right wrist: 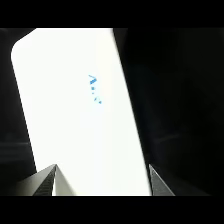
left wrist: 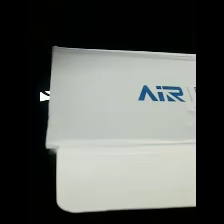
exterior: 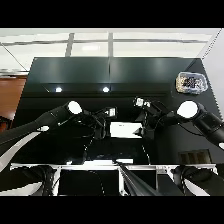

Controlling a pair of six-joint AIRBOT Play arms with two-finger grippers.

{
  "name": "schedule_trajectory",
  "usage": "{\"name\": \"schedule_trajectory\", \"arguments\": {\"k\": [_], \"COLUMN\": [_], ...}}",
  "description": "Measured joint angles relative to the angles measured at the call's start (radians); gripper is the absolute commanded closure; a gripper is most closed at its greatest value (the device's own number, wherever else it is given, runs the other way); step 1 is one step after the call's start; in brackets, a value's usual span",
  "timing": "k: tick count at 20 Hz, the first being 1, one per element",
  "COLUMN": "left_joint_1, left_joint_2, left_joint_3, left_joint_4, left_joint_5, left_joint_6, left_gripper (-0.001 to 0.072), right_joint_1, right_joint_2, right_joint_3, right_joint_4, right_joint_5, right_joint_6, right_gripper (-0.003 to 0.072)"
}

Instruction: Fold the box and place the chain.

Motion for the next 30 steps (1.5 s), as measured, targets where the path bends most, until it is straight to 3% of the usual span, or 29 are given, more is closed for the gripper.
{"name": "schedule_trajectory", "arguments": {"k": [2, 3, 5, 9, 10, 11, 26, 28, 30], "left_joint_1": [0.0, 0.0, 0.0, 0.0, 0.0, 0.0, 0.0, 0.0, 0.0], "left_joint_2": [0.0, 0.0, 0.0, 0.0, 0.0, 0.0, 0.0, 0.0, 0.0], "left_joint_3": [0.0, 0.0, 0.0, 0.0, 0.0, 0.0, 0.0, 0.0, 0.0], "left_joint_4": [0.0, 0.0, 0.0, 0.0, -0.001, -0.001, 0.0, 0.0, 0.0], "left_joint_5": [0.0, 0.0, 0.0, 0.0, 0.0, 0.0, 0.0, 0.0, 0.0], "left_joint_6": [0.0, -0.002, -0.003, -0.002, -0.002, -0.002, 0.001, 0.001, 0.001], "left_gripper": [0.0321, 0.0321, 0.0321, 0.0312, 0.0312, 0.0312, 0.0312, 0.0312, 0.0312], "right_joint_1": [0.005, 0.006, 0.008, 0.009, 0.009, 0.009, 0.009, 0.009, 0.009], "right_joint_2": [-0.001, -0.002, -0.002, -0.002, -0.002, -0.002, -0.003, -0.003, -0.003], "right_joint_3": [0.0, 0.0, 0.0, 0.0, 0.0, 0.0, -0.032, -0.035, -0.035], "right_joint_4": [-0.005, -0.006, -0.008, -0.011, -0.013, -0.013, -0.005, -0.004, -0.002], "right_joint_5": [-0.023, -0.029, -0.032, -0.023, -0.02, -0.018, -0.003, -0.002, 0.0], "right_joint_6": [-0.028, -0.037, -0.051, -0.064, -0.066, -0.066, -0.07, -0.07, -0.07], "right_gripper": [0.0153, 0.0154, 0.0273, 0.0273, 0.0331, 0.0435, 0.0438, 0.036, 0.036]}}
